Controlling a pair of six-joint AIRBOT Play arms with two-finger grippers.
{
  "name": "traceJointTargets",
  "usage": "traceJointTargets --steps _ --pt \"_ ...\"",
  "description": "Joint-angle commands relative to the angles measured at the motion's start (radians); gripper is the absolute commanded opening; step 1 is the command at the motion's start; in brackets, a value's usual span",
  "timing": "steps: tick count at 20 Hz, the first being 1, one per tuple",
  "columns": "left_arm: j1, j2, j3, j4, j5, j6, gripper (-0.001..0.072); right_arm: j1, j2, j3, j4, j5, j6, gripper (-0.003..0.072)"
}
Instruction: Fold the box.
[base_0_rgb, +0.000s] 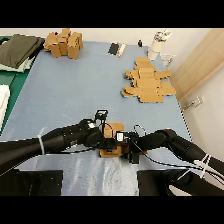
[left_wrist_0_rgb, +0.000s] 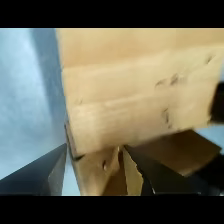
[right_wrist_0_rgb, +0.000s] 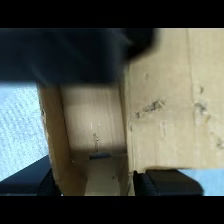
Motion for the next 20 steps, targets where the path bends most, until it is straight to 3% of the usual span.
traceJointTargets --steps 1,5,7,8,15,16,17,18,20 --pt "-0.036 -0.062 0.071 0.087 -0.068 -0.077 0.0521 0.0 0.001 0.0 0.0 0.0 0.0 0.0511" --pt "-0.064 -0.102 0.089 0.13 -0.108 -0.164 0.0513 0.0 0.001 0.0 0.0 0.0 0.0 0.0511" --pt "-0.071 -0.105 0.089 0.153 -0.119 -0.187 0.0244 0.0 0.001 0.0 0.0 0.0 0.0 0.0511" --pt "-0.071 -0.105 0.089 0.153 -0.112 -0.187 0.0019 0.0 0.001 0.0 0.0 0.0 0.0 0.0511" --pt "-0.071 -0.105 0.09 0.106 -0.105 -0.226 0.0018 0.0 0.001 0.0 0.0 0.0 0.0 0.0511" --pt "-0.071 -0.105 0.09 0.091 -0.106 -0.199 0.0158 0.0 0.001 0.0 0.0 0.0 0.0 0.0511" --pt "-0.071 -0.104 0.09 0.078 -0.106 -0.193 0.0482 0.0 0.001 0.001 0.0 0.0 0.0 0.0511" --pt "-0.071 -0.101 0.09 0.061 -0.108 -0.193 0.0592 0.0 0.001 0.0 0.0 0.0 0.0 0.0511" --pt "-0.071 -0.083 0.09 0.047 -0.108 -0.173 0.0592 0.0 0.001 0.0 0.0 0.0 0.0 0.0511"
